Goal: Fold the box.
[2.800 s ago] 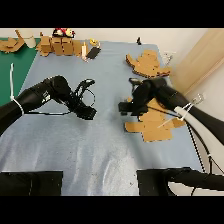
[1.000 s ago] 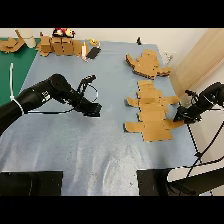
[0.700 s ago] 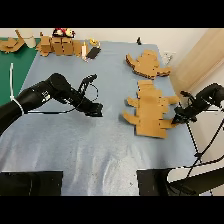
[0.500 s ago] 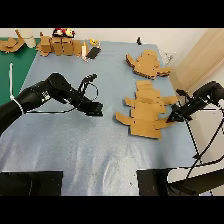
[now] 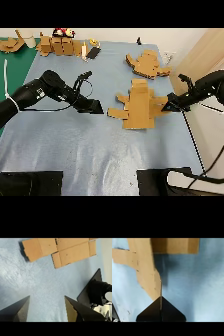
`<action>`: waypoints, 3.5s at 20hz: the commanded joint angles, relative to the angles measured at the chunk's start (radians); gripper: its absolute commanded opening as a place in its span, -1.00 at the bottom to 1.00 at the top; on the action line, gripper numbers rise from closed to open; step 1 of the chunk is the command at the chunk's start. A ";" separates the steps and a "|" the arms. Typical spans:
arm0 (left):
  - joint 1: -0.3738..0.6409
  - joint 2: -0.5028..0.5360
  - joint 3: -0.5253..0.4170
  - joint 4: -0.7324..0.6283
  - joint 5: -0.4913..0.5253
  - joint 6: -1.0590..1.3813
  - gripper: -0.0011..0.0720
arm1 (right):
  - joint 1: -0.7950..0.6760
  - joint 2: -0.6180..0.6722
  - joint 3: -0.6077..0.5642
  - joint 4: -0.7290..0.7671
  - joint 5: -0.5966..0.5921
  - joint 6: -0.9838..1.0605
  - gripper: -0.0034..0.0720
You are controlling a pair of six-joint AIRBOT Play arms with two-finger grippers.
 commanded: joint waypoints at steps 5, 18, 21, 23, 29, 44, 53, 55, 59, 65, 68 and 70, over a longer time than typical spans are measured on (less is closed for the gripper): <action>0.074 0.000 0.001 -0.001 -0.043 0.056 0.81 | 0.234 0.178 -0.194 -0.068 0.293 0.208 -0.91; 0.178 0.000 0.001 0.005 -0.132 0.122 0.81 | 0.694 0.261 -0.365 -0.138 0.342 0.465 -0.91; 0.178 0.000 -0.007 0.005 -0.134 0.122 0.81 | 0.729 0.261 -0.446 -0.138 0.445 0.482 -0.91; 0.178 0.000 -0.021 0.005 -0.134 0.124 0.81 | 0.734 0.261 -0.482 -0.137 0.486 0.481 -0.89; 0.178 0.000 -0.039 0.004 -0.132 0.125 0.81 | 0.735 0.232 -0.500 -0.132 0.529 0.476 -0.21; 0.191 -0.013 -0.045 0.003 -0.149 0.182 0.81 | 0.740 0.170 -0.542 0.082 0.689 0.116 -0.91; 0.271 -0.056 -0.134 -0.005 -0.169 0.261 0.81 | 0.858 0.263 -0.640 0.105 0.848 -0.048 -0.91; 0.271 -0.072 -0.152 -0.036 -0.166 0.297 0.81 | 0.867 0.285 -0.640 0.108 0.842 -0.047 -0.91; 0.271 -0.130 -0.157 -0.108 -0.154 0.346 0.81 | 0.867 0.294 -0.640 0.110 0.831 -0.047 -0.91; 0.256 -0.211 -0.157 -0.317 -0.195 0.508 0.80 | 0.867 0.294 -0.640 0.110 0.831 -0.047 -0.91; 0.246 -0.239 -0.157 -0.327 -0.215 0.533 0.10 | 0.867 0.294 -0.640 0.110 0.831 -0.046 -0.91; 0.245 -0.245 -0.157 -0.329 -0.218 0.553 0.06 | 0.867 0.294 -0.640 0.110 0.831 -0.046 -0.91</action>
